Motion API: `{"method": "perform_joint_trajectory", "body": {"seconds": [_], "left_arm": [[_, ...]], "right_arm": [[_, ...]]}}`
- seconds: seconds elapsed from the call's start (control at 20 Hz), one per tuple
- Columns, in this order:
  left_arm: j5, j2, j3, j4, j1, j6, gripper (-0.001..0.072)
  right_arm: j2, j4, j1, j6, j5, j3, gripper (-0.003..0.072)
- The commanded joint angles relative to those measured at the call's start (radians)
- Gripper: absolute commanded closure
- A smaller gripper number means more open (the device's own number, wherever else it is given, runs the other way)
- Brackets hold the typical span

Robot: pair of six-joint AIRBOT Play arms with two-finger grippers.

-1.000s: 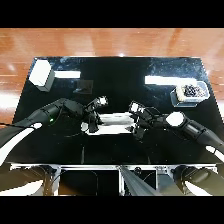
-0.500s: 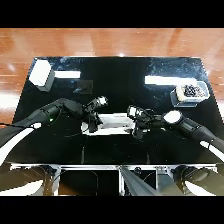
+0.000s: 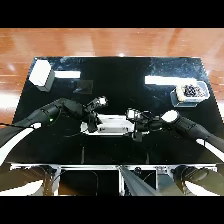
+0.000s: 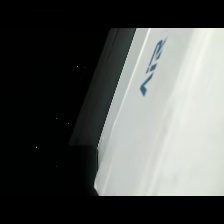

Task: Fold the box and place the chain.

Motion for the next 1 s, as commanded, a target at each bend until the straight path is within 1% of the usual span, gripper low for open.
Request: {"method": "perform_joint_trajectory", "body": {"seconds": [0.0,0.2,0.65,0.85,0.95], "left_arm": [[0.001,0.0,0.001,-0.003,0.0,-0.001,0.0691],[0.002,0.0,0.001,-0.003,0.0,-0.002,0.0691],[0.002,0.0,0.001,-0.003,0.0,-0.009,0.0691],[0.002,0.0,0.001,-0.003,0.0,-0.01,0.0691],[0.002,0.0,0.001,-0.003,0.0,-0.011,0.0691]], "right_arm": [[-0.01,-0.02,0.002,-0.003,-0.002,0.0,-0.0011],[-0.011,-0.018,0.003,0.002,-0.03,0.0,-0.0011],[-0.011,-0.023,0.003,0.002,-0.033,0.0,-0.0011],[-0.015,-0.087,0.035,0.028,-0.053,0.0,-0.0011],[-0.015,-0.089,0.039,0.029,-0.056,0.0,-0.0011]]}}
